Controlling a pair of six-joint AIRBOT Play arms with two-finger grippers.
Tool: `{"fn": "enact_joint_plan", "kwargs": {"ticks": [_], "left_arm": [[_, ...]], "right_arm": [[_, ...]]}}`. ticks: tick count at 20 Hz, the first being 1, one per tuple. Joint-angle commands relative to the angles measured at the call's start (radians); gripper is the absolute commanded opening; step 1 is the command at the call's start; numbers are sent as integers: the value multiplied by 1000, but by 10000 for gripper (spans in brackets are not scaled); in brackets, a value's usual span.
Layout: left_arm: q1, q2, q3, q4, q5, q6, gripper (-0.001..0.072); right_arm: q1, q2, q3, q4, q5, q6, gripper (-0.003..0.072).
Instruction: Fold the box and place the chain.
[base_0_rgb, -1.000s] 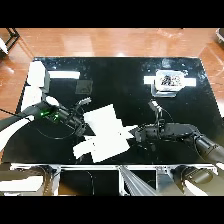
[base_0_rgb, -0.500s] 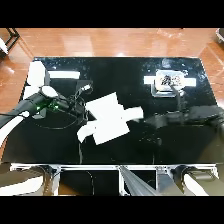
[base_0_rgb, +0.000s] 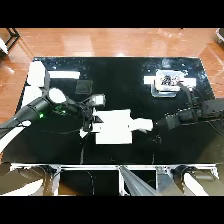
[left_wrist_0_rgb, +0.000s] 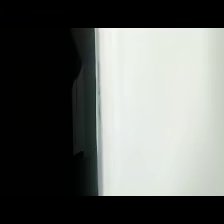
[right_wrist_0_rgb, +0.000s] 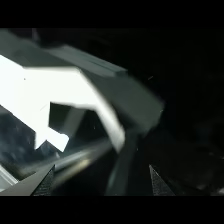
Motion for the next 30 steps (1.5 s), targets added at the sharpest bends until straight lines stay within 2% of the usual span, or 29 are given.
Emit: {"fn": "enact_joint_plan", "kwargs": {"ticks": [1,3,8,13,15,17,19,22,25,30], "left_arm": [[-46,9,-58,19,83,30,22],[-43,3,-110,24,188,30,24],[-38,-7,-117,25,198,27,26],[-38,-16,-118,34,195,-3,26],[-45,-16,-118,90,188,89,24],[-55,-16,-118,157,201,75,22],[-61,-10,-122,155,249,-5,21],[-100,13,-153,155,329,68,21],[-108,21,-177,124,331,71,20],[-81,88,-226,120,331,71,22]], "right_arm": [[122,0,5,-60,71,-29,710],[182,0,5,-60,143,-31,710],[283,0,6,-58,294,-45,710],[284,0,6,-56,405,-44,710],[284,0,6,-56,412,-44,710],[285,-1,5,-60,404,-45,710],[284,-2,-18,-67,382,-88,710],[312,-2,-104,-37,372,-249,709],[372,-2,-155,-33,373,-349,710],[445,-2,-172,-31,382,-354,710]]}}
